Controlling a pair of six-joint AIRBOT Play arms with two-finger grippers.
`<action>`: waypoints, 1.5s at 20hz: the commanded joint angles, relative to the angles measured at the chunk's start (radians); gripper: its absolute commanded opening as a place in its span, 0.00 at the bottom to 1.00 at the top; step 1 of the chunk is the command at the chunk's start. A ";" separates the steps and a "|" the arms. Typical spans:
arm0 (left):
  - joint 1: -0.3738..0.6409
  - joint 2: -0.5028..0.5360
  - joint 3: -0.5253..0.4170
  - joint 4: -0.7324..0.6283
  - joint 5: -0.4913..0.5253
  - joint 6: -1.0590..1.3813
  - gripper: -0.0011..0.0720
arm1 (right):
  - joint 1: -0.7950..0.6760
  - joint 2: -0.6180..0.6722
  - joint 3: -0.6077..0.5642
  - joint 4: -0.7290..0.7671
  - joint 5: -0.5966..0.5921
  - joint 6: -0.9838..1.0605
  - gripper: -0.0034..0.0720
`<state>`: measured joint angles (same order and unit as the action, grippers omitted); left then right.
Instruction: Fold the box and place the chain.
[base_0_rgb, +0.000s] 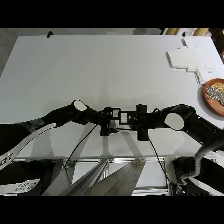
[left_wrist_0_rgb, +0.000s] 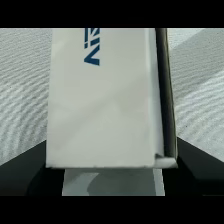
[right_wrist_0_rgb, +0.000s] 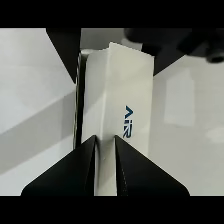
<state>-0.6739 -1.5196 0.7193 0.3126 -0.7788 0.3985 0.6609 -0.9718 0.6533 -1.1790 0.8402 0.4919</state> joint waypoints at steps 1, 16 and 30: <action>-0.001 0.000 0.000 0.001 -0.003 0.002 0.55 | 0.000 0.000 -0.012 -0.002 -0.006 0.001 0.18; -0.001 0.000 0.000 0.001 -0.003 0.002 0.55 | 0.000 0.013 -0.011 0.058 0.087 -0.004 0.54; -0.001 0.000 0.000 0.002 -0.003 0.002 0.55 | 0.000 0.006 -0.011 0.151 0.012 -0.048 0.07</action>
<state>-0.6758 -1.5196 0.7193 0.3138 -0.7826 0.4004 0.6609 -0.9337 0.6418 -1.0348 0.8562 0.4480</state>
